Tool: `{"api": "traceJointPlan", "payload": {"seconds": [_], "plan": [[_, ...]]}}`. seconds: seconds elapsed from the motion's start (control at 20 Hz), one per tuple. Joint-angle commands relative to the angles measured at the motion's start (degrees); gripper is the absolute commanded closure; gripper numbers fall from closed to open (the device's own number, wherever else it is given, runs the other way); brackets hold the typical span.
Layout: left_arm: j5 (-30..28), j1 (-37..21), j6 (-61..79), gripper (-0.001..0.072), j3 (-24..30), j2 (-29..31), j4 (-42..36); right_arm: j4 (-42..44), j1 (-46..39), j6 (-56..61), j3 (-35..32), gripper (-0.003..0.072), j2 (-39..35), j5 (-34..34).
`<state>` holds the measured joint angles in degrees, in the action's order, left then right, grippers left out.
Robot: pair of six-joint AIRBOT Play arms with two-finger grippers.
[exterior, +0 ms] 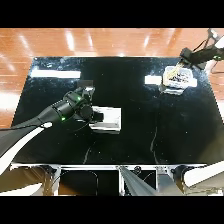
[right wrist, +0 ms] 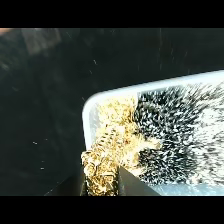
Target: Fold the box and place the chain.
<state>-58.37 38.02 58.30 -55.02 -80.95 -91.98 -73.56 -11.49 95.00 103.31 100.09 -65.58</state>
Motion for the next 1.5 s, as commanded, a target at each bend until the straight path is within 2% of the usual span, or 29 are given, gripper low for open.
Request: {"api": "traceJointPlan", "payload": {"seconds": [0.0, 0.4, 0.65, 0.9, 1.0, 1.25, 1.45], "plan": [[-0.09, 0.0, 0.0, 0.0694, 0.02, -0.04, -0.02, 0.02, -0.55, -1.7, 0.07, 0.0664, -6.25, 0.61], [-0.09, 0.0, 0.0, 0.0694, 0.02, -0.04, -0.02, 0.07, -0.59, -3.48, 1.73, 0.0664, -19.47, -0.28], [-0.07, 0.0, 0.0, 0.0694, 0.02, -0.04, -0.02, 3.17, 1.38, -10.56, 1.7, 0.0662, -25.92, -12.2], [-0.04, 0.0, 0.0, 0.0694, 0.02, -0.04, -0.02, 3.06, 5.42, -11.23, 1.38, 0.0661, -30.93, -17.14], [0.13, 0.0, 0.0, 0.0694, 0.02, -0.04, -0.02, 3.04, 8.83, -11.87, -1.75, 0.066, -33.75, -18.71], [0.0, 0.0, 0.0, 0.0694, 0.02, -0.04, -0.02, 4.42, 20.24, -12.79, -15.85, 0.066, -41.77, -19.34], [0.04, 0.0, 0.0, 0.0694, 0.02, -0.04, -0.02, 6.47, 30.91, -12.22, -19.65, 0.0659, -43.3, -19.5]]}}
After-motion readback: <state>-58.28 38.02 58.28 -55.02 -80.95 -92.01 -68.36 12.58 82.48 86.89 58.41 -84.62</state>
